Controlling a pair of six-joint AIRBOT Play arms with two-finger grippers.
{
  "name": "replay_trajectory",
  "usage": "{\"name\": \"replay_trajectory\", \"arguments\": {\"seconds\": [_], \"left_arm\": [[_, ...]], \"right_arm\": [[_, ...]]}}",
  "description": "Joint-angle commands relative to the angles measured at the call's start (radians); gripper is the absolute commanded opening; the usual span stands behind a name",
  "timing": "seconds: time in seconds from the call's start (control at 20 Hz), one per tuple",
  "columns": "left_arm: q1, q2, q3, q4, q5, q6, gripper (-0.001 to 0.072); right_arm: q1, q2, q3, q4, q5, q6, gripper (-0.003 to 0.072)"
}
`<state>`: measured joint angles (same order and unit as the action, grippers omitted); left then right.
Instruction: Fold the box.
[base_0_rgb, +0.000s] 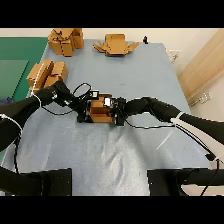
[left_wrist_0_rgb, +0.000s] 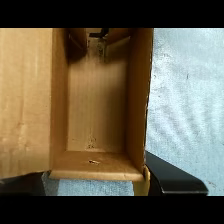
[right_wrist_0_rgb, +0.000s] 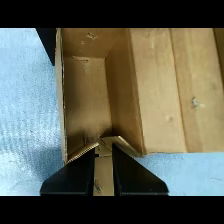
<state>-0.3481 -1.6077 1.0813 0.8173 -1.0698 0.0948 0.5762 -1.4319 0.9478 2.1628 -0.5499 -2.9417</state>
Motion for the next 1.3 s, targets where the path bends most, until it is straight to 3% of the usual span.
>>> {"name": "replay_trajectory", "arguments": {"seconds": [0.0, 0.1, 0.35, 0.4, 0.5, 0.55, 0.7, 0.85, 0.95, 1.05, 1.15, 1.25], "left_arm": [[0.001, 0.000, 0.001, -0.002, 0.002, -0.002, 0.0016], [0.001, 0.000, 0.001, -0.002, 0.002, -0.002, 0.0016], [0.001, 0.000, 0.001, -0.002, 0.002, -0.002, 0.0016], [0.001, 0.000, 0.001, -0.002, 0.002, -0.002, 0.0016], [0.001, 0.000, 0.001, -0.002, 0.002, -0.002, 0.0016], [0.001, 0.000, 0.001, -0.001, 0.003, -0.002, 0.0016], [0.001, 0.000, 0.001, -0.001, 0.004, -0.002, 0.0016], [0.001, 0.000, 0.001, -0.001, 0.004, -0.002, 0.0016], [0.001, 0.000, 0.001, -0.001, 0.004, -0.002, 0.0016], [0.001, 0.000, 0.001, -0.002, 0.004, -0.002, 0.0016], [0.001, 0.000, 0.001, -0.002, 0.005, -0.002, 0.0016], [0.001, 0.000, 0.001, -0.001, 0.005, -0.002, 0.0016]], "right_arm": [[0.002, -0.015, 0.001, 0.019, 0.003, 0.001, 0.0178], [0.002, -0.015, 0.001, 0.034, 0.004, 0.002, 0.0433], [0.002, -0.015, 0.001, 0.036, 0.004, 0.010, 0.0453], [0.002, -0.014, 0.001, 0.037, 0.003, 0.011, 0.0421], [0.001, -0.011, 0.001, 0.033, 0.003, 0.013, 0.0174], [0.000, -0.004, 0.001, 0.032, 0.003, 0.018, 0.0007], [-0.027, 0.064, 0.000, -0.036, -0.024, 0.227, 0.0004], [-0.118, 0.173, 0.000, -0.101, -0.208, 0.491, 0.0003], [-0.218, 0.248, -0.010, -0.074, -0.299, 0.624, 0.0003], [-0.333, 0.317, -0.043, -0.014, -0.297, 0.718, 0.0003], [-0.445, 0.320, -0.069, -0.010, -0.335, 0.910, 0.0002], [-0.498, 0.259, -0.087, 0.024, -0.404, 0.972, 0.0002]]}}
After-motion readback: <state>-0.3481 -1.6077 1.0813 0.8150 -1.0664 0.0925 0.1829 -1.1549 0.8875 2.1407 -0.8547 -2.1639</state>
